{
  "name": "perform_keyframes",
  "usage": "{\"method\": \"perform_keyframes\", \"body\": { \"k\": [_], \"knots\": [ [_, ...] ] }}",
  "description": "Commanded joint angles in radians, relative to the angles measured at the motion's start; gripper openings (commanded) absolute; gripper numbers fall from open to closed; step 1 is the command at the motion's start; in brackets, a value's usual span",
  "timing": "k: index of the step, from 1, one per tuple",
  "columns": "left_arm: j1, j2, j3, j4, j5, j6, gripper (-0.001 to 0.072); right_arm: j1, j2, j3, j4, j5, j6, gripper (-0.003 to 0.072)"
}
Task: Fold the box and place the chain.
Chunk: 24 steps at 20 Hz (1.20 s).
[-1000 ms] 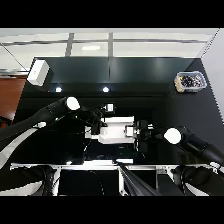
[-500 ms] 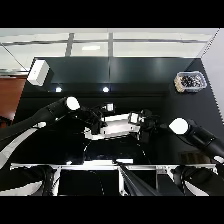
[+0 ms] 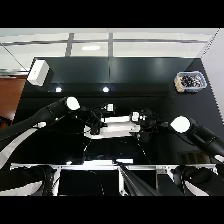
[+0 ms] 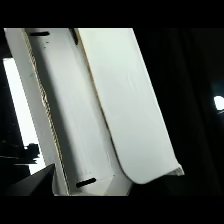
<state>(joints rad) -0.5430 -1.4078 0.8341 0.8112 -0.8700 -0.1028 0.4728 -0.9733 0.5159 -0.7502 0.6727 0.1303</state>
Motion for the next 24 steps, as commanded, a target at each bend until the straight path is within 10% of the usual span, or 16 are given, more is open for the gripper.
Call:
{"method": "perform_keyframes", "body": {
  "k": [1,24],
  "knots": [
    [-0.001,-0.001,0.001,0.0,0.006,0.007,0.0025,0.0,-0.002,-0.027,0.084,0.063,-0.049,0.069],
    [-0.015,-0.021,0.0,0.029,0.04,-0.006,0.0025,0.0,-0.11,-0.097,0.211,-0.029,-0.346,0.0689]
  ]
}}
